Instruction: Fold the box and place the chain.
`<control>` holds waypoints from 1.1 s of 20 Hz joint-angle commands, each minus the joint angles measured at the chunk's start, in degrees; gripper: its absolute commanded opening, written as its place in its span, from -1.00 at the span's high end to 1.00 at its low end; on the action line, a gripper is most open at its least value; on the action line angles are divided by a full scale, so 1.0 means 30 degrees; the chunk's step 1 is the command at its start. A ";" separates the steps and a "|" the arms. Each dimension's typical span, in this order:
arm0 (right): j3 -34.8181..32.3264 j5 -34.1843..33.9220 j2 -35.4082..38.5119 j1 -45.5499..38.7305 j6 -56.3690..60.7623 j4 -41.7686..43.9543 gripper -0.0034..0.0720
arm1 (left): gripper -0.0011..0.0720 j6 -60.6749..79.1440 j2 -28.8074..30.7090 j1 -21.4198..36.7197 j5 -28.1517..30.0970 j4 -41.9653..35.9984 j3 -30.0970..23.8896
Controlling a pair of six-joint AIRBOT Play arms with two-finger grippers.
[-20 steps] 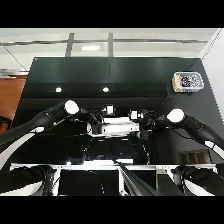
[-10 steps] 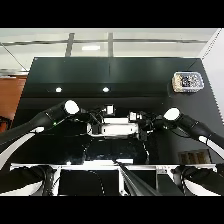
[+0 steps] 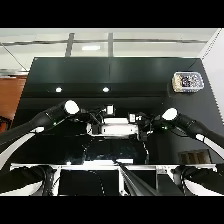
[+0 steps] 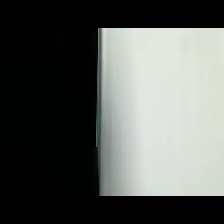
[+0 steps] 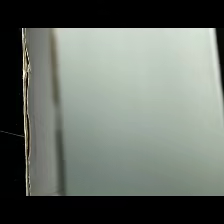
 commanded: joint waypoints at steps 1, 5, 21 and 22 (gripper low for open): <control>-0.0015 -0.0153 -0.0080 -0.0007 0.0000 -0.0131 -0.88 | 0.91 0.0000 0.0000 -0.0007 0.0022 0.0000 0.0000; -0.0015 -0.0160 -0.0080 -0.0007 0.0000 -0.0138 -0.88 | 0.91 0.0000 0.0000 -0.0007 0.0015 0.0000 0.0000; -0.0015 -0.0073 -0.0080 -0.0211 0.0007 -0.0146 -0.88 | 0.91 -0.0058 0.0000 -0.0007 0.0007 0.0000 0.0000; -0.0015 -0.0080 -0.0080 -0.0204 0.0007 -0.0146 -0.87 | 0.91 -0.0058 0.0000 -0.0007 0.0007 0.0007 0.0000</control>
